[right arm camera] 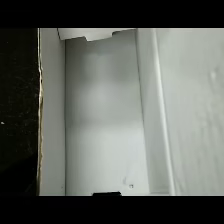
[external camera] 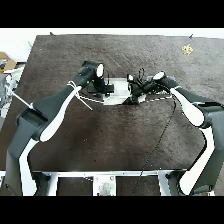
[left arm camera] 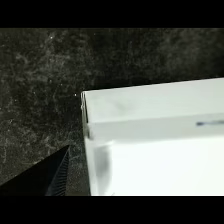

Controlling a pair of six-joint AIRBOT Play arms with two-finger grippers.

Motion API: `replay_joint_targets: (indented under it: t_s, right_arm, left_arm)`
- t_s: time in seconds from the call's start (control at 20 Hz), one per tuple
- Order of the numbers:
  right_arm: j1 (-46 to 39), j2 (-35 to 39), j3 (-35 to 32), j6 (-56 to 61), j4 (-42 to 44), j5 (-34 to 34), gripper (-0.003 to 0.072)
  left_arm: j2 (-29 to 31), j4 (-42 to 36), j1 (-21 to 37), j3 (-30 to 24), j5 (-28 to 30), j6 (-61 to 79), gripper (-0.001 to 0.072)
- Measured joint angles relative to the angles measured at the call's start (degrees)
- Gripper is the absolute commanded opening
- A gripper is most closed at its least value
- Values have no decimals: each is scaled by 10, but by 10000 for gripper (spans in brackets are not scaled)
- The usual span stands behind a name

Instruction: Fold the box and place the chain.

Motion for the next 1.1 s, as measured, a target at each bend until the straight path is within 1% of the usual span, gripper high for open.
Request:
replay_joint_targets:
  t_s: [0.1, 0.3, 0.45, 0.6, 0.65, 0.7, 0.75, 0.8, 0.85, 1.1]
  right_arm:
    - [0, 0, 0, 0, 0, 0, 442]
    - [0, 0, 0, 0, 0, 0, 442]
    - [0, 0, 0, 0, 0, 0, 442]
    - [0, 0, 0, 0, 0, 0, 442]
    - [0, 0, 0, 0, 0, 0, 442]
    - [0, 0, 0, 1, 0, 0, 442]
    - [0, 0, 0, 1, 0, 0, 442]
    - [0, 0, 0, 1, 0, 0, 442]
    - [0, 0, 0, 1, 0, 0, 442]
    - [0, 0, 0, 1, 0, 0, 442]
  left_arm:
    - [-16, 26, -8, 21, -18, -17, 387]
    - [-37, 62, -14, 37, -30, -49, 385]
    - [-46, 74, -16, 40, -32, -61, 343]
    - [-50, 80, -16, 42, -34, -67, 323]
    - [-51, 80, -16, 42, -34, -67, 181]
    - [-52, 77, -16, 42, -33, -70, 128]
    - [-52, 78, -17, 42, -31, -70, 127]
    - [-52, 80, -17, 42, -30, -69, 59]
    - [-53, 76, -16, 43, -26, -70, 10]
    - [-53, 76, -16, 43, -22, -60, 10]
